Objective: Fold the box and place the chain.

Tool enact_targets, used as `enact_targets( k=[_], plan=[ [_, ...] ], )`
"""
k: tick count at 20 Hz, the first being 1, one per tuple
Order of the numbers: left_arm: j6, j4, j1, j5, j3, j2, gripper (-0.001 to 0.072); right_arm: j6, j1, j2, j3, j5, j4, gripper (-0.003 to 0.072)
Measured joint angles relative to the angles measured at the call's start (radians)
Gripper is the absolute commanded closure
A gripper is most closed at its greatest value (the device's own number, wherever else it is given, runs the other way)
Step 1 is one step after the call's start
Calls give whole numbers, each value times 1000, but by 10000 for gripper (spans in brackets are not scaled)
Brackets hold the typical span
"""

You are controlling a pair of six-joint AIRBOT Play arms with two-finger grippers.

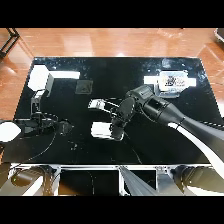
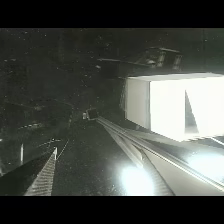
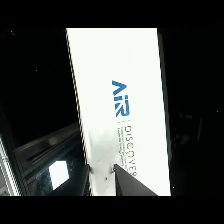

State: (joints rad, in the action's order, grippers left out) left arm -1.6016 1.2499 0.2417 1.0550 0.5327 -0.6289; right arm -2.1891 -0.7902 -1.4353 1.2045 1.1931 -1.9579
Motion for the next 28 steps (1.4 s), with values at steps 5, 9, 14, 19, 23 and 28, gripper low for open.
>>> enact_targets(
  k=[5,9,14,19,23,28],
  plan=[
    [0,-2,0,0,0,0,86,-1,-8,-5,-9,-21,-2,482],
    [0,-2,0,0,0,0,87,6,-11,-14,-23,-35,-5,474],
    [0,-2,0,0,0,0,86,103,-3,-5,-21,-25,4,255],
    [1,-2,0,0,0,0,87,245,89,84,-21,90,-58,665],
    [1,-2,0,-5,0,0,86,351,200,217,-140,102,-171,667],
    [2,-3,0,-6,0,-1,86,443,231,276,-391,-165,-438,668]
  ],
)
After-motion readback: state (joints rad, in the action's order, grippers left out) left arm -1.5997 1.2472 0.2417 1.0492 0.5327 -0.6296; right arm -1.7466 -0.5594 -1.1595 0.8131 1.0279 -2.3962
